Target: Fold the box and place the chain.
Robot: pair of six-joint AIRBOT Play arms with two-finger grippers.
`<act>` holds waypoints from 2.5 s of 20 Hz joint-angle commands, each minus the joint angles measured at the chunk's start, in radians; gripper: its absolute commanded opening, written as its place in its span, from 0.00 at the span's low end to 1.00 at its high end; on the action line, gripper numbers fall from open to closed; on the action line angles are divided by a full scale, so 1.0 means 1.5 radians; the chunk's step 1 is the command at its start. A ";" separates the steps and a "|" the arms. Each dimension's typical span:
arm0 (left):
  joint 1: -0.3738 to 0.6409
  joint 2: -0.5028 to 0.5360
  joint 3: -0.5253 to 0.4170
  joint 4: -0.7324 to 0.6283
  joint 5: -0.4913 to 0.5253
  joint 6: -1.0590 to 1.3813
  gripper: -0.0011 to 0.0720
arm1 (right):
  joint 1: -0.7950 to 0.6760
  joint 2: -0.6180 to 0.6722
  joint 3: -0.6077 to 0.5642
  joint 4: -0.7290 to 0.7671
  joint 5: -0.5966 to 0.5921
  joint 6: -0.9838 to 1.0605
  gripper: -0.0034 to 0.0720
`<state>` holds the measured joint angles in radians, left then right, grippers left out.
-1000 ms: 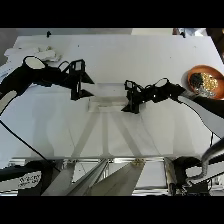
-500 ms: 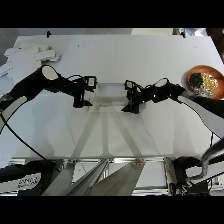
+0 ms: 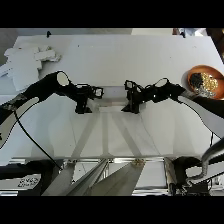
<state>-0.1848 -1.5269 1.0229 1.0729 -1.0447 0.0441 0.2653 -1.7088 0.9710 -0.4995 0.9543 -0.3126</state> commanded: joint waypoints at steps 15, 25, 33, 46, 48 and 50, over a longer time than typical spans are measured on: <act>-0.003 -0.008 -0.001 -0.067 0.004 0.063 0.48 | -0.001 0.001 0.001 0.000 0.000 0.001 0.62; -0.003 -0.026 0.000 -0.153 0.060 0.062 0.36 | -0.001 0.001 0.001 0.000 0.000 0.001 0.62; -0.002 -0.028 0.000 -0.097 0.061 0.062 0.27 | -0.001 0.001 0.001 0.000 0.000 0.001 0.62; 0.065 0.038 0.000 -0.102 -0.079 0.058 0.50 | -0.001 0.001 0.001 0.000 0.000 0.001 0.62; 0.082 0.039 0.000 -0.124 -0.125 0.058 0.50 | -0.001 0.001 0.001 0.000 0.000 0.001 0.62; 0.092 0.040 0.000 -0.137 -0.137 0.058 0.50 | -0.001 0.001 0.001 0.000 0.000 0.001 0.62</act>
<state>-0.0742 -1.4738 1.0225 0.9001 -1.1622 0.1322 0.2649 -1.7088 0.9710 -0.5041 0.9630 -0.3153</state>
